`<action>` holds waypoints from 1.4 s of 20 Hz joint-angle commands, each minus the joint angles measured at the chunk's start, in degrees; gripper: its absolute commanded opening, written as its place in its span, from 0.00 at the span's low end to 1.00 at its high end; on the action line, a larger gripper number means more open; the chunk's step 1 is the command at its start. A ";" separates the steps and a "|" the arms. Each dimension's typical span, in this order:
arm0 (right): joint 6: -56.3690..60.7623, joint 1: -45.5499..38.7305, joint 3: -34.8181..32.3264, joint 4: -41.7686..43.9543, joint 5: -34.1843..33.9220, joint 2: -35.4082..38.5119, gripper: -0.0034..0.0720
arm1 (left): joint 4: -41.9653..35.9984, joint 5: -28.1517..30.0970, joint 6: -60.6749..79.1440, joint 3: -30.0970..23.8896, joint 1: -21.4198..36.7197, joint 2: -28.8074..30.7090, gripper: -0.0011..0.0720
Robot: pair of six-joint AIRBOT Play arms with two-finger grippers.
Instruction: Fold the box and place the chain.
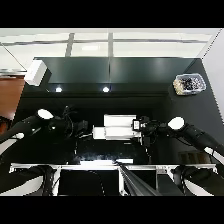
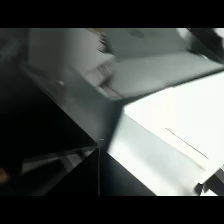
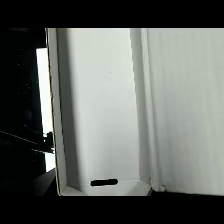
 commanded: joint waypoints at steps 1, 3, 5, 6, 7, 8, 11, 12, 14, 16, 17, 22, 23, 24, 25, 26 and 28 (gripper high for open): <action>0.04 0.07 0.04 0.13 0.04 -0.02 0.60 | -6.73 0.79 7.48 0.02 -3.87 -2.95 0.06; 0.15 0.07 0.04 0.13 0.07 -0.02 0.60 | -6.82 -0.31 9.79 0.72 -3.63 -2.51 0.06; 0.22 0.07 0.04 0.13 0.04 -0.02 0.60 | -6.84 -1.66 11.15 0.83 -2.16 -1.77 0.06; 0.22 0.07 0.04 0.13 0.04 -0.02 0.60 | -6.84 -2.60 12.07 0.83 -1.53 -1.42 0.08; 0.20 0.07 0.04 0.13 0.02 -0.02 0.60 | -7.04 -3.52 13.03 0.83 -1.01 -1.20 0.24; 0.22 0.07 0.04 0.13 0.04 -0.02 0.60 | -7.39 -4.46 13.14 0.83 -0.79 -1.20 0.39; 0.22 0.07 0.04 0.13 0.04 -0.02 0.60 | -7.43 -6.36 13.18 0.83 -0.98 -1.20 0.81; 0.20 0.07 0.04 0.13 0.04 -0.02 0.60 | -7.43 -6.60 13.18 0.83 -1.01 -1.20 0.82; 0.20 0.07 0.04 0.13 0.04 -0.02 0.60 | -7.45 -6.64 13.18 0.83 -1.01 -1.20 0.81; 0.20 0.07 0.04 0.13 0.04 -0.02 0.60 | -7.45 -7.08 13.20 0.96 -1.01 -1.20 0.81; 0.20 0.07 0.04 0.13 0.04 -0.02 0.60 | -7.43 -7.85 13.55 1.36 -1.01 -1.20 0.81; 0.20 0.07 0.04 0.11 0.02 -0.02 0.60 | -7.30 -9.11 14.67 5.70 -2.12 -1.22 0.81; 0.20 0.07 0.04 0.13 0.02 -0.02 0.60 | -6.80 -9.11 14.64 6.69 -2.93 -1.22 0.81; 0.20 0.07 0.04 0.13 0.02 -0.02 0.60 | -6.45 -9.14 14.62 7.76 -3.72 -1.22 0.81; 0.20 0.07 0.04 0.13 0.02 -0.02 0.60 | -6.27 -9.09 14.51 8.61 -4.31 -1.22 0.81; 0.20 0.07 0.04 0.13 0.02 -0.02 0.60 | -6.19 -8.96 14.12 9.27 -4.87 -1.22 0.81; 0.20 0.07 0.04 0.11 0.02 -0.02 0.60 | -6.23 -8.96 13.92 9.97 -5.75 -1.22 0.81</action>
